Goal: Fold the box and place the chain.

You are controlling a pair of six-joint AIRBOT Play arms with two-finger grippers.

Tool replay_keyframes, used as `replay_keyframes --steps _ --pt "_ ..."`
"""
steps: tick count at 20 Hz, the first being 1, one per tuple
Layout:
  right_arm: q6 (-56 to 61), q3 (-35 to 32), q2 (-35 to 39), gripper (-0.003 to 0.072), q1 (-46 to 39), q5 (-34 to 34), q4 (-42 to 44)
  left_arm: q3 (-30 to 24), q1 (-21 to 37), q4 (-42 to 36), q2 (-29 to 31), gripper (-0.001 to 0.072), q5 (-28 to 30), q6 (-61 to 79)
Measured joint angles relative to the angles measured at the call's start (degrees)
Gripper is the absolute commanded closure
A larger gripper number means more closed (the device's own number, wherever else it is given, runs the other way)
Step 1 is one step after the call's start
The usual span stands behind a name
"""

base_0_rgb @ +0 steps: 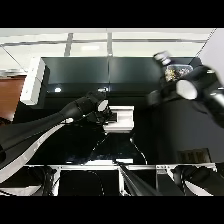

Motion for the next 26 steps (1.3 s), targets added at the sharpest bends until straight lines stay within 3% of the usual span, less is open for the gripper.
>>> replay_keyframes --steps 1,2,6,9,11,16,20,22,25,26 --pt "-0.33 -0.46 0.68 0.022 -2.38 -2.93 -2.71 0.0 0.0 0.0 0.0 0.0685 -0.02 0.0" --pt "-0.52 -1.33 0.87 -0.0034 -5.38 -7.02 -4.44 0.0 0.0 -0.02 0.0 0.0685 -0.04 0.0" --pt "0.72 -3.72 -6.01 -0.0034 -18.21 -20.11 -0.39 0.0 0.0 -0.02 0.0 0.0685 -0.09 0.09" --pt "1.27 3.58 -17.94 -0.0034 -26.23 -24.65 4.74 0.0 0.0 -0.02 0.0 0.0685 -0.2 0.28" --pt "1.46 13.81 -27.63 -0.0034 -30.21 -22.34 7.52 0.0 0.0 -0.02 0.0 0.0685 -0.31 0.31" --pt "3.96 40.48 -49.81 -0.0034 -37.33 -7.28 11.52 0.0 -0.02 -0.02 0.0 0.0685 -0.33 0.35" --pt "6.16 49.31 -57.05 -0.0034 -39.67 -4.44 13.49 0.0 -0.02 -0.02 0.0 0.0685 -0.35 0.42" --pt "7.02 50.93 -58.4 0.0109 -40.06 -5.09 14.1 0.0 -0.02 -0.02 0.0 0.0685 -0.35 0.48" --pt "7.96 52.02 -59.93 0.0161 -40.39 -5.4 14.19 0.0 -0.02 -0.02 0.0 0.0685 -0.37 0.46" --pt "8.17 52.15 -60.33 0.0402 -40.39 -5.44 14.23 0.0 -0.02 -0.02 0.0 0.0685 -0.37 0.46"
